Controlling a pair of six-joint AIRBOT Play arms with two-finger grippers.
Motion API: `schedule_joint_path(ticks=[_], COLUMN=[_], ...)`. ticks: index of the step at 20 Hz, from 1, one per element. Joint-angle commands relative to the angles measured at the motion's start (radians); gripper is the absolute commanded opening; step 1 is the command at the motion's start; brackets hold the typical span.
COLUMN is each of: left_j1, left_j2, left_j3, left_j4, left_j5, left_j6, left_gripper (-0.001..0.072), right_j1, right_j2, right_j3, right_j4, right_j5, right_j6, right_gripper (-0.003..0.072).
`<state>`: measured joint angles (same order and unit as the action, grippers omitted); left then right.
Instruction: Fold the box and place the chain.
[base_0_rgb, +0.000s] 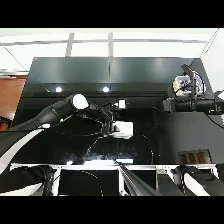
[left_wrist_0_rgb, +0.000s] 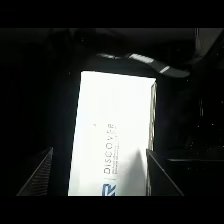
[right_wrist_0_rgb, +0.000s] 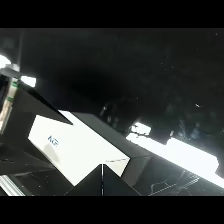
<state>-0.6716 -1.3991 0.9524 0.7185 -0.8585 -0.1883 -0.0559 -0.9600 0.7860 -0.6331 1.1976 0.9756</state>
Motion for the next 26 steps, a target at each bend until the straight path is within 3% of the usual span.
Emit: schedule_joint_path(ticks=[1, 12, 26], left_j1=[-0.014, -0.019, -0.034], left_j2=[-0.027, -0.05, -0.056], left_j3=[0.017, 0.017, 0.016], left_j4=[-0.026, -0.02, 0.101], left_j5=[-0.025, -0.083, -0.038], left_j6=[-0.003, -0.004, -0.002], left_gripper=[0.0708, 0.0708, 0.071], right_j1=[0.0, 0.0, 0.0], right_j2=[0.0, 0.0, 0.0], right_j3=[0.001, 0.001, 0.001], right_j4=[0.0, 0.0, 0.0], right_j5=[-0.001, -0.002, -0.012], right_j6=[-0.021, -0.045, -0.045], right_gripper=[0.0019, 0.0019, 0.0019])
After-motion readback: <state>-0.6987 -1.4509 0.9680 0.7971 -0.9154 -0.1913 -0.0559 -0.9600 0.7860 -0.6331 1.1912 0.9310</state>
